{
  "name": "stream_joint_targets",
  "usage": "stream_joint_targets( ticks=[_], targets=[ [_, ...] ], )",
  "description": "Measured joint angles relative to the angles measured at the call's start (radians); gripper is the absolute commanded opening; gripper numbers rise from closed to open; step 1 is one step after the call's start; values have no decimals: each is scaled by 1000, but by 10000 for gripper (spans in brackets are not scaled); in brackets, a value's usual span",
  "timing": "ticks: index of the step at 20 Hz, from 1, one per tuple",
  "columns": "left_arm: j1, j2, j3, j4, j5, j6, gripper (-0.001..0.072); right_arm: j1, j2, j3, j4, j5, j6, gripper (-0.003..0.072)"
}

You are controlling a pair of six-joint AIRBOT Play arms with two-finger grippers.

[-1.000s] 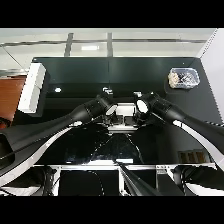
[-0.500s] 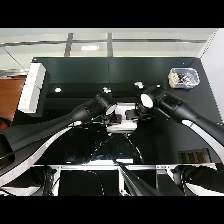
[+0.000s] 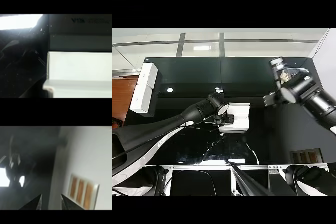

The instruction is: Fold the box and place the chain.

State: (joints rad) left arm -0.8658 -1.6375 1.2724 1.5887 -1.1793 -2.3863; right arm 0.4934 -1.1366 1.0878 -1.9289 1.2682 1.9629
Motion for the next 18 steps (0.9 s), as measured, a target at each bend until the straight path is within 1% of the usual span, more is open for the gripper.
stream_joint_targets(
  ticks=[1,2,3,6,7,8,10,12,14,16,18],
  targets=[
    [0,0,0,0,0,0,25,-43,3,-11,-17,-58,3,293],
    [0,0,0,0,0,-2,24,-91,4,-27,-32,-134,27,648],
    [0,0,0,0,0,-2,25,-135,3,-43,-41,-210,57,708],
    [0,0,0,0,0,-2,25,-256,-38,-74,-13,-416,129,707],
    [0,0,0,0,-1,-2,24,-290,-58,-73,5,-465,141,707],
    [0,0,0,-1,-2,-2,25,-327,-82,-63,30,-507,153,707],
    [0,0,0,-1,-3,-2,25,-401,-145,-8,90,-538,166,706],
    [0,0,0,-1,-6,-2,25,-471,-225,88,161,-511,171,706],
    [0,0,0,-1,-6,-2,25,-532,-319,214,227,-450,164,706],
    [0,0,0,0,-7,-1,25,-579,-421,359,272,-364,141,706],
    [0,0,0,-1,-7,-1,24,-620,-528,504,299,-248,126,706]
  ],
)
